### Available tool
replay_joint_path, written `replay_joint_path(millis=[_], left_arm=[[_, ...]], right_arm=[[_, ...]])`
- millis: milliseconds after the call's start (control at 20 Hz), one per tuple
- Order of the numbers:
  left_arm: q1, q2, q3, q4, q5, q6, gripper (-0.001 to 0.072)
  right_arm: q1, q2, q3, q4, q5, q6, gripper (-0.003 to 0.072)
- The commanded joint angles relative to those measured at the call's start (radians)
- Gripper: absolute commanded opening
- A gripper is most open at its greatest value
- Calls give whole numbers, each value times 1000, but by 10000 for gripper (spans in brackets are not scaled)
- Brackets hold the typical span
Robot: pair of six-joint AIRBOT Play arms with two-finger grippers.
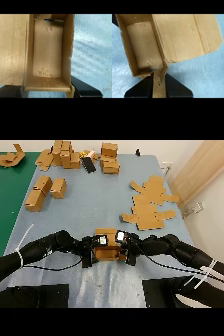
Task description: Fold the box.
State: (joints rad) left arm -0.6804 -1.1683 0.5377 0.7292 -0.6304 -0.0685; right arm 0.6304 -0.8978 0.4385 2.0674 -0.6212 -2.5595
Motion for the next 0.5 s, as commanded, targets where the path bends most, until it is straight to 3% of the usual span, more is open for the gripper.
replay_joint_path(millis=[0, 450], left_arm=[[0, 1, 0, 0, 0, 0, 416], [1, 1, 0, 0, 0, 0, 416]], right_arm=[[5, -1, 1, 69, 0, -53, 208], [39, -39, 1, 69, 21, -53, 218]])
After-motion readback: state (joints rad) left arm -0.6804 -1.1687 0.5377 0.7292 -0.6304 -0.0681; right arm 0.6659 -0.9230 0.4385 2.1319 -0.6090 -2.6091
